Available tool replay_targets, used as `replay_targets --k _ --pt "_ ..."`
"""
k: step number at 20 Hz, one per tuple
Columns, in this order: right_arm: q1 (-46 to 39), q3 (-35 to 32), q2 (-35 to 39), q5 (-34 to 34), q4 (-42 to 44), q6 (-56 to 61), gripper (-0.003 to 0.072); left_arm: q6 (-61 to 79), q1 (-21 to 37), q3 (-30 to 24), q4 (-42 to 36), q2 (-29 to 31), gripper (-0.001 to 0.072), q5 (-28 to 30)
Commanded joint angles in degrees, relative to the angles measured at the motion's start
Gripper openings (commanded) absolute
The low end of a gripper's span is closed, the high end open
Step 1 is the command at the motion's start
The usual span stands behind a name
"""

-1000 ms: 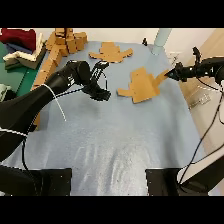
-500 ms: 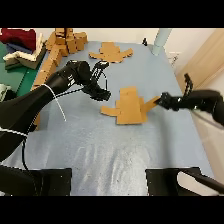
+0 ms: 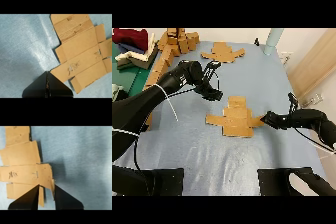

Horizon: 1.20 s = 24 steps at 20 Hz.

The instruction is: Fold the box.

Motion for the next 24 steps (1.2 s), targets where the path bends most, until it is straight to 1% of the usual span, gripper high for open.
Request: replay_targets --k 1,3,5,7,9,13,14,17,22,23,24 --pt "-2.3 6.6 -6.2 -6.0 -5.7 -0.7 0.0290 0.0 0.0 0.0 0.0 0.0 0.0013 0.1" --pt "-3.7 12.9 -12.9 -13.1 -6.0 -5.3 0.0290 0.0 0.0 0.0 0.0 0.0 0.0013 0.3" --pt "-3.8 17.7 -19.2 -19.0 -5.6 -8.9 0.0289 0.0 0.0 0.0 0.0 0.0 0.0012 1.2" --pt "-3.8 20.2 -24.5 -23.5 -2.7 -13.7 0.0289 0.0 0.0 0.0 0.0 0.0 0.0013 2.1" --pt "-3.8 20.9 -28.5 -25.9 1.8 -18.3 0.0289 0.0 0.0 0.0 0.0 0.0 0.0013 2.5" --pt "-3.8 20.9 -31.5 -26.0 6.3 -22.9 0.0277 0.0 0.0 0.0 0.0 0.0 0.0013 2.9" --pt "-3.8 20.9 -31.5 -26.0 7.0 -24.0 0.0222 0.0 0.0 0.0 -0.1 0.0 0.0013 3.5" --pt "-3.7 20.9 -31.5 -25.7 7.5 -25.0 0.0221 0.0 0.0 0.0 -1.4 0.0 0.0013 5.9" --pt "-0.4 20.9 -32.4 -24.0 7.8 -25.8 0.0213 0.0 0.0 0.0 -7.0 0.0 0.0013 4.9" --pt "1.0 20.9 -32.7 -23.5 7.8 -26.3 0.0178 0.0 0.0 0.0 -8.2 0.0 0.0013 4.8" --pt "2.1 20.9 -32.9 -23.2 7.8 -26.6 0.0048 0.0 0.0 0.0 -9.1 0.0 0.0014 4.9"
